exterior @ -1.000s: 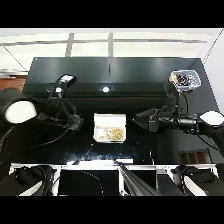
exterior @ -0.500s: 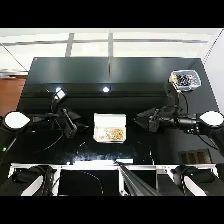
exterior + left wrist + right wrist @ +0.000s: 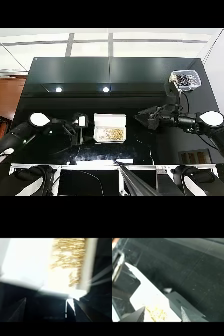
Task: Fold the box and place the chain.
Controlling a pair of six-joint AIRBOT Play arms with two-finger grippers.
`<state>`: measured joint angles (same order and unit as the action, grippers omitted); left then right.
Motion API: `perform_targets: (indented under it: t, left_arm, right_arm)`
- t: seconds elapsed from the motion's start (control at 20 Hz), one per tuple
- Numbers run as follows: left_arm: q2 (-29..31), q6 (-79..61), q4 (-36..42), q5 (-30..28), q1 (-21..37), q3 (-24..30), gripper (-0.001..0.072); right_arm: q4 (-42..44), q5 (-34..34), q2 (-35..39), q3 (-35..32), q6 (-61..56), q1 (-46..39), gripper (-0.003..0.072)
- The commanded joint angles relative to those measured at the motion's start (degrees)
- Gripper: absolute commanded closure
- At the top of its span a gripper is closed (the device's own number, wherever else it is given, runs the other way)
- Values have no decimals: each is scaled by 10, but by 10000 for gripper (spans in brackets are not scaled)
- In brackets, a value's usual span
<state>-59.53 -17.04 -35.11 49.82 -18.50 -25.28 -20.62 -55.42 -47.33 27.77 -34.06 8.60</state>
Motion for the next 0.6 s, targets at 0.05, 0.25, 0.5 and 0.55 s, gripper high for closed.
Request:
perform_targets:
  t: [0.05, 0.25, 0.5, 0.55]
  left_arm:
    - [-40, -11, 15, -3, -33, 1, 2]
    - [-59, -5, 19, 17, -29, 0, 2]
    - [-59, 34, 30, 27, -29, 1, 1]
    - [-59, 38, 30, 27, -29, 1, 1]
  right_arm:
    - [0, 6, 0, 0, 0, 0, 169]
    - [0, 6, 0, 0, 0, 0, 169]
    - [0, 6, 0, 0, 0, 0, 169]
    - [0, 6, 0, 0, 0, 0, 169]
